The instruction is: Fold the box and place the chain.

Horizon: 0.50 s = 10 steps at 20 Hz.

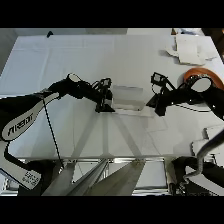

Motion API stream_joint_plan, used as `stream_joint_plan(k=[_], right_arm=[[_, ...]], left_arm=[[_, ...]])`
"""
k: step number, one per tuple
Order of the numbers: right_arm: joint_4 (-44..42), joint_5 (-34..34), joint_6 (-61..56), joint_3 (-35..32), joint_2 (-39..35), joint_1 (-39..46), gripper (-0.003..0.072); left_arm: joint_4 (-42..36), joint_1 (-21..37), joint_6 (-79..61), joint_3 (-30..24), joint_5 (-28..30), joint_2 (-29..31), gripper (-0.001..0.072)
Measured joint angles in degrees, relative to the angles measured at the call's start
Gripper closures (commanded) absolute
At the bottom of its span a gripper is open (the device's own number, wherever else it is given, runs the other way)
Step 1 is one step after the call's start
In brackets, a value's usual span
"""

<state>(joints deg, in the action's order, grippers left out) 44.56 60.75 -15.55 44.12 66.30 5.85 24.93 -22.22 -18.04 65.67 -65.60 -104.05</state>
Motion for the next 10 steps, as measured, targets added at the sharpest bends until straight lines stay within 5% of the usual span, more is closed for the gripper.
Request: stream_joint_plan(k=[10], right_arm=[[-21.64,-16.46,-3.37,0.0,8.55,-0.81,0.0685]], left_arm=[[-0.02,0.0,0.02,0.0,0.26,0.0,0.0569]])
